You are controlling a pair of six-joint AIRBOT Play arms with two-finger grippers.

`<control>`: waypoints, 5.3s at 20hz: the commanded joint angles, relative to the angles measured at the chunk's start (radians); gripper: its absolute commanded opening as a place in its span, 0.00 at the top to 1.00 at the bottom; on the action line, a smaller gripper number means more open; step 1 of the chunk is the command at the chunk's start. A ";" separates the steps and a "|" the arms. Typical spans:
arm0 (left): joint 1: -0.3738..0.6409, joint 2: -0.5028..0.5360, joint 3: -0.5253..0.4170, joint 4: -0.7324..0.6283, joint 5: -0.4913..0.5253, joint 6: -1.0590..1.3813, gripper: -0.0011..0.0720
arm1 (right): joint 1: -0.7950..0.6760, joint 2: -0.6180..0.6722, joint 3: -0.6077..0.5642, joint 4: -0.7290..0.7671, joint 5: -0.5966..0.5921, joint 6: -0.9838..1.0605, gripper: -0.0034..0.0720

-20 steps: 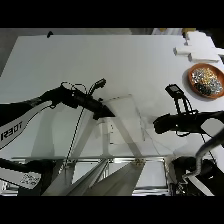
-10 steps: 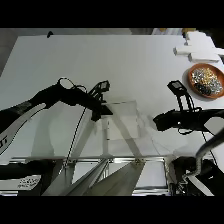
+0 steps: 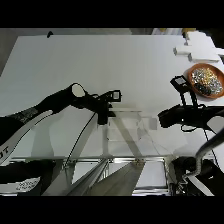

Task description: Fold the box and place the chain.

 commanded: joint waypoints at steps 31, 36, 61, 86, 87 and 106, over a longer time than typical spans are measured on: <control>-0.046 -0.108 0.095 0.070 -0.003 -0.065 0.98 | 0.001 0.000 0.000 -0.012 0.004 -0.024 0.53; -0.046 -0.109 0.095 0.082 -0.002 -0.037 0.98 | 0.001 0.000 0.000 -0.012 0.014 -0.024 0.53; -0.047 -0.109 0.095 0.095 -0.002 -0.037 0.97 | 0.001 -0.008 -0.131 0.378 0.135 -0.841 0.93; -0.047 -0.109 0.095 0.095 -0.002 -0.038 0.97 | 0.197 0.011 -0.380 0.144 -0.540 -1.092 0.04; -0.047 -0.109 0.095 0.095 -0.003 -0.038 0.97 | 0.173 0.005 -0.371 0.170 -0.533 -1.107 0.04; -0.047 -0.109 0.095 0.095 -0.003 -0.038 0.97 | -0.179 -0.386 -0.241 0.824 -0.316 -1.843 0.05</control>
